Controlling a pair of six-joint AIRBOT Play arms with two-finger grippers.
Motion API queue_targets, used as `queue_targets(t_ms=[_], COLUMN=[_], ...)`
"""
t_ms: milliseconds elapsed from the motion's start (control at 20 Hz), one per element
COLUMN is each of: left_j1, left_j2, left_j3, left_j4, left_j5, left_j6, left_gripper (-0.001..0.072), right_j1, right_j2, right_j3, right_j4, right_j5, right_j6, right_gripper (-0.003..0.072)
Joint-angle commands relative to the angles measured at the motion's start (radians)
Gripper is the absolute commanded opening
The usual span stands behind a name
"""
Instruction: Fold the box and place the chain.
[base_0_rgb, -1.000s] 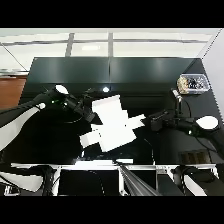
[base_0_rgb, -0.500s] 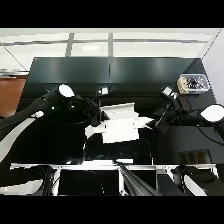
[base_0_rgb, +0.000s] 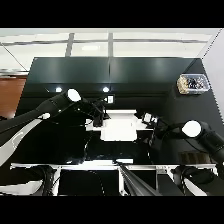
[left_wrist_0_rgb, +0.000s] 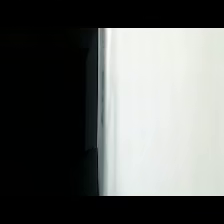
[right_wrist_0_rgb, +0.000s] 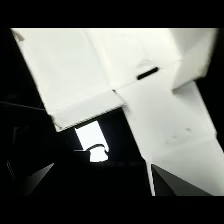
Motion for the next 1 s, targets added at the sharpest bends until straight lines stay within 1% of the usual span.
queue_targets(t_ms=[0,250,400,600,750,850,950], left_j1=[-0.002,-0.003,-0.003,-0.003,-0.003,-0.003,-0.003], left_j2=[-0.006,-0.026,-0.031,-0.033,-0.033,-0.033,-0.033], left_j3=[0.0,0.0,0.0,0.0,0.0,0.0,0.0], left_j4=[0.005,0.005,0.005,0.005,0.005,0.004,0.004], left_j5=[0.004,-0.008,-0.004,-0.005,-0.005,-0.005,-0.005], left_j6=[0.007,0.007,0.007,0.007,0.007,0.006,0.006], left_gripper=[0.0028,0.0029,0.0029,0.0029,0.0028,0.0029,0.0029], right_j1=[0.09,0.142,0.189,0.264,0.292,0.293,0.293], right_j2=[-0.001,-0.002,-0.004,-0.047,-0.065,-0.064,-0.064], right_j3=[-0.052,-0.067,-0.083,-0.091,-0.091,-0.087,-0.058], right_j4=[-0.001,0.001,0.046,0.057,0.106,0.106,0.058], right_j5=[-0.114,-0.185,-0.274,-0.36,-0.439,-0.466,-0.452], right_j6=[-0.023,-0.061,-0.067,-0.067,-0.067,-0.071,-0.074], right_gripper=[0.0696,0.0696,0.0696,0.0696,0.0696,0.0695,0.0695])
